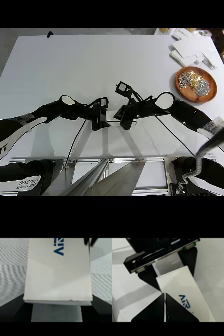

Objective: Fold the box and place the chain.

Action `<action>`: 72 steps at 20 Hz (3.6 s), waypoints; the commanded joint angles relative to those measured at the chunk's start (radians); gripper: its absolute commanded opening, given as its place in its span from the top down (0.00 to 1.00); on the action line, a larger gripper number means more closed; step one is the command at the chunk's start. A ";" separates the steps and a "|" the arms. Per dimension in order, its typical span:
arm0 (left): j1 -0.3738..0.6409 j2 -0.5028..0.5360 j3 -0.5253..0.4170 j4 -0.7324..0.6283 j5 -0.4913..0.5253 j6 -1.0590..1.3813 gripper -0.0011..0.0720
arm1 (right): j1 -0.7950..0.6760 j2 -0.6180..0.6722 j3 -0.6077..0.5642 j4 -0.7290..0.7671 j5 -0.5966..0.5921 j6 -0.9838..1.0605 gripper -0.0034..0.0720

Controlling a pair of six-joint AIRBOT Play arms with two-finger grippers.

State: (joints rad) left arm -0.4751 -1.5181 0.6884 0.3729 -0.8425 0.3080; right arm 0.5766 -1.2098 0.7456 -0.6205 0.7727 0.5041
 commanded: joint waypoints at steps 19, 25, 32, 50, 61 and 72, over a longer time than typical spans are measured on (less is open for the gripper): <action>0.000 0.000 0.000 0.002 0.001 0.002 0.84 | 0.065 -0.126 0.000 -0.058 -0.002 0.022 0.93; 0.000 0.000 0.000 0.002 0.001 0.002 0.84 | 0.003 0.053 0.000 -0.061 -0.021 0.064 0.93; 0.000 0.000 0.000 0.002 0.001 0.002 0.84 | -0.250 0.204 0.000 -0.420 0.116 0.439 0.93; 0.000 0.001 0.000 -0.051 -0.175 0.002 0.84 | -0.444 0.203 0.000 -0.785 0.317 0.858 0.93; 0.003 0.224 0.000 0.057 0.228 0.005 0.84 | -0.444 0.203 0.000 -0.785 0.304 0.857 0.93; 0.355 0.382 0.000 0.380 0.305 -0.724 0.70 | -0.444 0.203 0.000 -0.785 0.308 0.857 0.93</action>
State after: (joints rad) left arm -0.2470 -1.1477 0.6872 0.5632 -0.4839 -0.1196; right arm 0.1333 -1.0077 0.7456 -1.4055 1.0786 1.3613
